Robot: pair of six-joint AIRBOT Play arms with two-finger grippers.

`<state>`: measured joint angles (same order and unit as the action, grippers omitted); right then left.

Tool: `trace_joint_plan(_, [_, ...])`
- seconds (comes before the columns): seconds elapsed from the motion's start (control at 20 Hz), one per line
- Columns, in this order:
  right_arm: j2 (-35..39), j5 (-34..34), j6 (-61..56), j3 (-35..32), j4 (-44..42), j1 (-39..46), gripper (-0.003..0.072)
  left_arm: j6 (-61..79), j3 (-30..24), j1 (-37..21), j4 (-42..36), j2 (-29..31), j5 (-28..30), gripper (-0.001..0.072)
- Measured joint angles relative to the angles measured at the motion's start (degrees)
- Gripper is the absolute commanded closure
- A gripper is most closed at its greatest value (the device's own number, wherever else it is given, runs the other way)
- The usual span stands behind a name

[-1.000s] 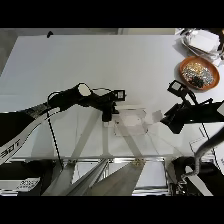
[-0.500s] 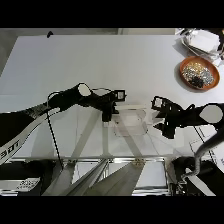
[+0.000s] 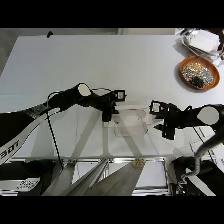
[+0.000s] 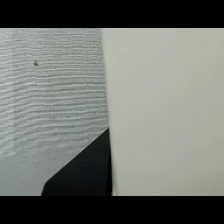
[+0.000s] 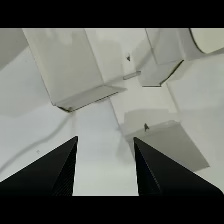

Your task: Fold the box and place the chain.

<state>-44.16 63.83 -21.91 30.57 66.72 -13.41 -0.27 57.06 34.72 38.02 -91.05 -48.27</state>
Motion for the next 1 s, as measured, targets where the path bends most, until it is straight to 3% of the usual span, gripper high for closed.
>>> trace_joint_plan(0.1, [0.02, -2.38, 1.03, -2.69, -2.58, -0.42, 0.0333, 0.02, 0.00, 0.00, -0.02, 0.00, 0.00, 0.0698])
trace_joint_plan(0.2, [0.00, -6.71, 2.73, -6.43, -4.44, -2.34, 0.0130, 0.00, 0.00, 0.00, -0.02, 0.00, 0.02, 0.0698])
trace_joint_plan(0.3, [0.00, -11.80, 4.46, -9.66, -5.14, -4.79, 0.0015, 0.00, 0.00, 0.00, -0.02, 0.00, 0.00, 0.0698])
trace_joint_plan(0.5, [0.00, -18.62, 6.56, -12.57, -5.22, -7.76, 0.0001, 0.00, 0.00, 0.00, -0.02, 0.00, 0.02, 0.0698])
trace_joint_plan(1.0, [0.00, -26.67, 8.28, -15.37, -3.93, -12.44, 0.0009, 0.02, 0.00, 0.00, -0.02, 0.00, 0.02, 0.0698])
